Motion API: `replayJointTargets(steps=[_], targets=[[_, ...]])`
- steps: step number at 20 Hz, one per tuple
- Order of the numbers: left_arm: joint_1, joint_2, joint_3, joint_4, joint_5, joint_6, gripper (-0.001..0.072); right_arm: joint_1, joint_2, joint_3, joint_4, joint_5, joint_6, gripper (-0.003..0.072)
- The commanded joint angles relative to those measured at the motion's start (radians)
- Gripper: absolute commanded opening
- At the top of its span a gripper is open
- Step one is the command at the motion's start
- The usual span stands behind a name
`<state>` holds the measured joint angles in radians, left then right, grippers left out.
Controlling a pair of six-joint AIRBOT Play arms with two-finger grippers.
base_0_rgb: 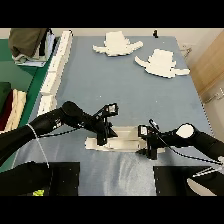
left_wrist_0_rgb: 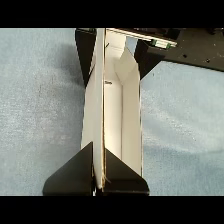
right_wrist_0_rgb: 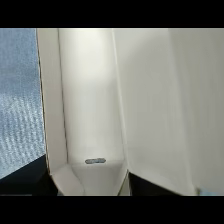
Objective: Fold the box.
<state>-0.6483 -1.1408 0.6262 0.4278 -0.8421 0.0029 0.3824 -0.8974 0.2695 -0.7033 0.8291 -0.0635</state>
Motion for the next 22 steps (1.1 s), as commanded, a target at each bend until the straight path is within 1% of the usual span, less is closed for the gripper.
replayJointTargets(steps=[1,3,4,6,8,9,10,13,15,16,17,18,19,20,21,22], targets=[[0.000,0.000,0.000,-0.001,-0.005,-0.001,0.0028,0.000,0.001,0.001,0.000,0.000,0.000,0.0507],[0.001,0.000,0.000,-0.002,-0.001,-0.035,0.0442,0.000,0.001,0.001,0.000,0.000,0.000,0.0507],[0.001,0.000,0.000,-0.001,0.004,-0.061,0.0429,0.000,0.001,0.001,0.000,0.000,0.000,0.0507],[0.011,0.004,0.000,0.005,0.003,-0.071,0.0429,0.000,0.001,0.001,0.000,0.000,0.000,0.0507],[0.037,0.029,0.000,0.037,-0.007,-0.127,0.0434,0.000,0.001,0.001,0.000,0.000,0.000,0.0507],[0.056,0.054,0.000,0.068,-0.023,-0.196,0.0542,0.000,0.001,0.001,0.000,0.000,0.000,0.0507],[0.074,0.083,0.000,0.108,-0.037,-0.277,0.0611,0.000,0.001,0.001,0.000,0.000,0.000,0.0507],[0.117,0.193,0.000,0.311,-0.096,-0.515,0.0608,0.000,0.001,0.001,0.000,0.000,0.000,0.0507],[0.134,0.258,0.000,0.415,-0.166,-0.757,0.0605,0.000,0.001,0.001,0.000,0.000,0.000,0.0506],[0.132,0.278,0.000,0.425,-0.199,-0.877,0.0559,0.000,0.001,0.001,0.000,0.000,0.000,0.0507],[0.128,0.290,0.000,0.418,-0.237,-0.983,0.0309,0.000,0.001,0.001,0.000,0.000,0.000,0.0506],[0.120,0.294,0.000,0.398,-0.278,-1.015,0.0101,0.000,0.001,0.001,0.000,0.000,0.000,0.0507],[0.106,0.293,0.000,0.359,-0.318,-1.015,0.0068,0.000,0.001,0.001,0.000,0.000,0.000,0.0507],[0.087,0.293,0.000,0.304,-0.329,-1.026,0.0068,0.000,0.001,0.001,0.000,0.000,0.000,0.0507],[0.064,0.293,0.000,0.226,-0.306,-1.055,0.0068,0.000,0.001,0.001,0.000,0.000,0.000,0.0507],[0.042,0.289,0.000,0.159,-0.254,-1.088,0.0068,0.000,0.001,0.001,0.000,0.000,0.000,0.0506]])
